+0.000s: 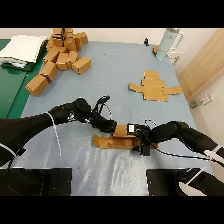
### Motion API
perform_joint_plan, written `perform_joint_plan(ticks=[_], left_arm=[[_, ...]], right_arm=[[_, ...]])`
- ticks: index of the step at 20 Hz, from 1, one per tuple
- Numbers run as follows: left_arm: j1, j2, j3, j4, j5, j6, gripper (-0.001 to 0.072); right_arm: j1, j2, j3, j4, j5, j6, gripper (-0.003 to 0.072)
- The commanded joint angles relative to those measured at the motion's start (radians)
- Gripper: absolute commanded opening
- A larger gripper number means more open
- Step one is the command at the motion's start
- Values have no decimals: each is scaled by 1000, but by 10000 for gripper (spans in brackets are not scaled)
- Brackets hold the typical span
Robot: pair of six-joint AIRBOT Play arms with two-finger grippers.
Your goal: Fold the box.
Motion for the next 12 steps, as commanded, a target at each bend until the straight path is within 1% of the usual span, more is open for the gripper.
perform_joint_plan(ticks=[1,3,6,9,11,12], left_arm=[[2,-3,1,2,-10,63,13],[29,31,3,-3,-27,130,13],[128,166,-20,-2,-78,224,13],[225,329,-114,-3,-91,401,12],[243,423,-177,-3,-106,587,13],[237,460,-200,-3,-109,638,13]], right_arm=[[1,0,0,0,0,0,500],[1,0,0,0,1,0,500],[1,0,0,0,0,0,500],[1,0,0,0,1,0,500],[1,0,0,0,0,0,500],[1,0,0,0,0,0,500]])
